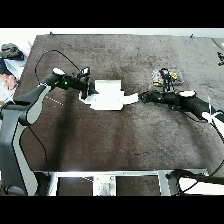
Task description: Fold the box and place the chain.
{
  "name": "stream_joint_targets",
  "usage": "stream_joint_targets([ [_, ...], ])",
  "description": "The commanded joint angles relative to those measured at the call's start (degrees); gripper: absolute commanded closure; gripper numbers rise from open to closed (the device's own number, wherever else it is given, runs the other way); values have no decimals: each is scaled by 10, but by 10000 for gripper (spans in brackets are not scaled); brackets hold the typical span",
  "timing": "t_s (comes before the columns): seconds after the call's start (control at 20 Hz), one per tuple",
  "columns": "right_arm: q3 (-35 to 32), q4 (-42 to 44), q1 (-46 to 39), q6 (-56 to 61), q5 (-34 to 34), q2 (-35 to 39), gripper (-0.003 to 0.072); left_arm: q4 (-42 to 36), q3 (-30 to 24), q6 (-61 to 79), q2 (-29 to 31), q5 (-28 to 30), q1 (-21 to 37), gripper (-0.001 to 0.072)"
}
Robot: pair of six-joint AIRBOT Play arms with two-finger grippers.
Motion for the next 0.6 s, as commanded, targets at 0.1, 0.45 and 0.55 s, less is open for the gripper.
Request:
stream_joint_targets([
  [0.1, 16, 0, 4, -88, 59, 0, 186, 2, -2, 2, 0, 8, 0, 699],
  [0.45, 41, -5, 57, -266, 133, 0, -16, 2, -2, 3, 0, 9, 0, 698],
  [0.55, 41, -10, 84, -312, 133, 0, -16, 2, -2, 3, 0, 10, 0, 699],
])
